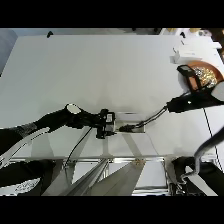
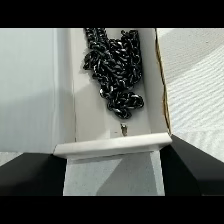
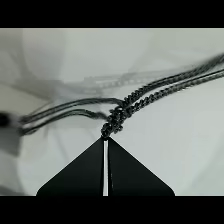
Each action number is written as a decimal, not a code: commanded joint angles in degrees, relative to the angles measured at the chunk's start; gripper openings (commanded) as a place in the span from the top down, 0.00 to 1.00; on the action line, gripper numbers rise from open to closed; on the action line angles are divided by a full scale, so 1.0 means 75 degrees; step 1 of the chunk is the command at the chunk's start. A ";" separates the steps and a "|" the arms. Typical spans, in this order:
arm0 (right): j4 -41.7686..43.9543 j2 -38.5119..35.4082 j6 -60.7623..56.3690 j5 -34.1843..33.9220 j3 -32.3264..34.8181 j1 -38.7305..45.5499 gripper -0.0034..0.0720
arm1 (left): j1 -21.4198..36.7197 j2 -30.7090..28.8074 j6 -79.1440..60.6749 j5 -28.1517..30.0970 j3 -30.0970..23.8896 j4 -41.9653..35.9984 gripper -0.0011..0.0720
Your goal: Fold the box and place the chain.
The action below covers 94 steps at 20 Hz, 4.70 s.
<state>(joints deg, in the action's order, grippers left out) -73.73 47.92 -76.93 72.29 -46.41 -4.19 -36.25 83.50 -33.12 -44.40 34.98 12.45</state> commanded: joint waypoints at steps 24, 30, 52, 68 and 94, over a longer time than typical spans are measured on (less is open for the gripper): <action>0.2938 -0.0944 0.1807 -0.0854 -0.0003 -0.2655 0.94 | -0.0006 -0.0003 0.0000 0.0003 0.0003 0.0000 0.70; 0.1999 0.1521 0.1486 -0.1469 -0.0003 -0.4010 0.94 | -0.0006 -0.0003 -0.0003 0.0000 0.0003 0.0000 0.70; -0.1702 0.0154 -0.0466 0.0055 0.0160 -0.1212 0.69 | -0.0006 -0.0003 -0.0003 0.0003 0.0003 0.0000 0.70; -0.0705 0.2734 -0.0108 -0.2334 0.1460 -0.1536 0.60 | -0.0006 -0.0003 -0.0003 0.0003 0.0003 0.0000 0.70; 0.1804 -0.1198 0.0565 0.0341 0.0379 -0.1536 0.94 | -0.0020 -0.0003 -0.0003 -0.0006 0.0003 0.0000 0.70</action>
<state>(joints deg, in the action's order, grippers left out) -69.76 44.12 -75.13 73.47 -43.20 -15.70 -36.36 83.50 -33.12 -44.40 34.98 12.43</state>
